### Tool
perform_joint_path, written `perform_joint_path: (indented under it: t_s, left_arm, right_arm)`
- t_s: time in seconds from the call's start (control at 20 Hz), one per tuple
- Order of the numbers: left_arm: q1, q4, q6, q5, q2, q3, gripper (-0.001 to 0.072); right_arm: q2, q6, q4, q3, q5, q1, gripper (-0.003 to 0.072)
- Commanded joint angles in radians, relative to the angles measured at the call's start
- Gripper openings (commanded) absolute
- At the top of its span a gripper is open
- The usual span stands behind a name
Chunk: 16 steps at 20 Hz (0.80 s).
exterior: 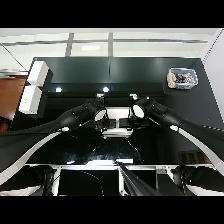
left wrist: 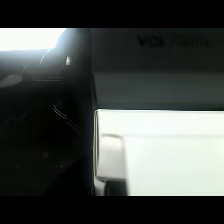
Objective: Fold the box and place the chain.
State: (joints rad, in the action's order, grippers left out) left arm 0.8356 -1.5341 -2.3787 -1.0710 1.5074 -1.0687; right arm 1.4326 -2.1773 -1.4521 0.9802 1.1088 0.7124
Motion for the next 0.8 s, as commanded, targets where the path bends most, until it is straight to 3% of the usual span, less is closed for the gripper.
perform_joint_path:
  t_s: [0.0, 0.05, 0.45, 0.55, 0.75]
  left_arm:
    - [-0.001, -0.002, 0.000, -0.004, 0.000, 0.000, 0.0028]
    - [-0.001, -0.002, 0.000, -0.004, 0.000, 0.000, 0.0027]
    - [-0.001, -0.002, 0.000, -0.004, 0.000, 0.000, 0.0028]
    - [-0.001, -0.002, 0.000, -0.004, 0.000, 0.000, 0.0027]
    - [-0.001, -0.002, 0.000, -0.004, 0.000, 0.000, 0.0027]
  right_arm:
    - [0.001, -0.008, -0.003, 0.000, 0.005, 0.000, 0.0123]
    - [0.001, -0.011, -0.003, 0.001, 0.004, 0.000, 0.0059]
    - [0.000, -0.010, 0.002, 0.002, -0.003, 0.000, 0.0055]
    - [0.000, -0.010, -0.001, 0.003, -0.007, 0.000, 0.0281]
    - [-0.016, 0.027, -0.036, 0.026, 0.017, -0.001, 0.0281]
